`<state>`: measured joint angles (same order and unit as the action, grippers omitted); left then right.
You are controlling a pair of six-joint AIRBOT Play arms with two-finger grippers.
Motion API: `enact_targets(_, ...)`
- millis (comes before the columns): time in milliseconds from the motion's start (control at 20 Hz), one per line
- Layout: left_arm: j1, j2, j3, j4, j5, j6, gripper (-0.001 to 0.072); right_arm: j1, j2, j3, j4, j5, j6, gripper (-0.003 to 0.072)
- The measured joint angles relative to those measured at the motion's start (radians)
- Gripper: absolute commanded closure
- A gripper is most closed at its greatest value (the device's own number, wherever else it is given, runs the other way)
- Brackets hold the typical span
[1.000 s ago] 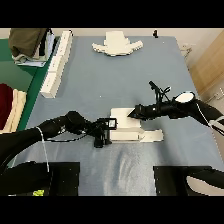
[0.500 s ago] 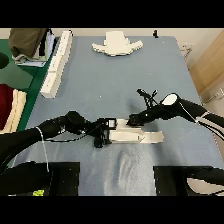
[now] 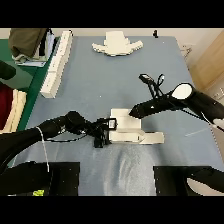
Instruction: Fold the box.
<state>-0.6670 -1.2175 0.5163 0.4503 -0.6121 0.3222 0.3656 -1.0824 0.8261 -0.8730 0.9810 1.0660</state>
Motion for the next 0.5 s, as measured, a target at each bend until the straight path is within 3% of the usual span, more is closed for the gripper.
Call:
enact_targets(200, 0.000, 0.000, 0.000, -0.001, 0.000, 0.000, 0.0187, 0.000, 0.165, -0.006, -0.141, 0.137, -0.003, 0.0556)
enact_targets(300, 0.000, 0.000, 0.000, -0.002, 0.000, 0.000, 0.0187, 0.000, 0.253, -0.042, -0.191, 0.220, -0.024, 0.0430)
enact_targets(400, 0.000, 0.000, 0.000, -0.002, 0.000, 0.000, 0.0187, 0.000, 0.348, -0.102, -0.217, 0.293, -0.047, 0.0187)
enact_targets(500, 0.000, 0.000, 0.000, -0.002, 0.000, 0.000, 0.0188, 0.000, 0.438, -0.177, -0.248, 0.338, -0.067, 0.0135)
